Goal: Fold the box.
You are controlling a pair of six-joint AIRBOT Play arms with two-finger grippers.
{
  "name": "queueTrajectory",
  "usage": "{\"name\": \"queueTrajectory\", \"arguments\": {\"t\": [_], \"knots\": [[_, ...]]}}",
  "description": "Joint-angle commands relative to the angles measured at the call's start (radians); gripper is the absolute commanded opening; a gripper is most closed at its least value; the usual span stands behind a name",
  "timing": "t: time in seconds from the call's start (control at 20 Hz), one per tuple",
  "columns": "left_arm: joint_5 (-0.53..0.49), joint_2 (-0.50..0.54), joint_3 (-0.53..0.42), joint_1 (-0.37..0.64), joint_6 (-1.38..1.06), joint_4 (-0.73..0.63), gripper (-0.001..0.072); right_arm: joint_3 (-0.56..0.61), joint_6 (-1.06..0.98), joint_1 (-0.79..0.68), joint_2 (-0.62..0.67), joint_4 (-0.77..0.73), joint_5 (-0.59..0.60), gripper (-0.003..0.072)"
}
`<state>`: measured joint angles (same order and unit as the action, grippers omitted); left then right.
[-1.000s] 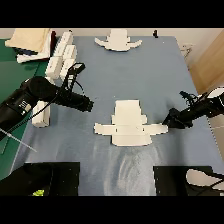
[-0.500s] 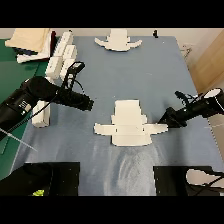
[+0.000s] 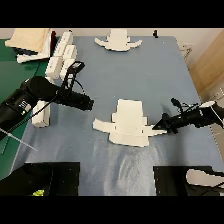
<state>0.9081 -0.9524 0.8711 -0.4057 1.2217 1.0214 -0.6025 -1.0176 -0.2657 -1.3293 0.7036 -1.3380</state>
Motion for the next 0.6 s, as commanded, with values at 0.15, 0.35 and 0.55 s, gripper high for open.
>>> {"name": "queueTrajectory", "arguments": {"t": [0.15, 0.35, 0.55], "knots": [[0.002, 0.0, 0.001, 0.002, 0.059, -0.015, 0.0529, 0.06, 0.132, 0.082, 0.062, -0.122, -0.008, 0.0003], [0.081, -0.023, 0.0, 0.024, 0.101, -0.019, 0.0529, 0.173, 0.213, 0.267, 0.237, -0.122, 0.152, 0.0003], [0.157, -0.118, 0.0, 0.091, 0.07, -0.06, 0.0529, 0.193, 0.213, 0.409, 0.381, -0.11, 0.285, 0.0002]]}}
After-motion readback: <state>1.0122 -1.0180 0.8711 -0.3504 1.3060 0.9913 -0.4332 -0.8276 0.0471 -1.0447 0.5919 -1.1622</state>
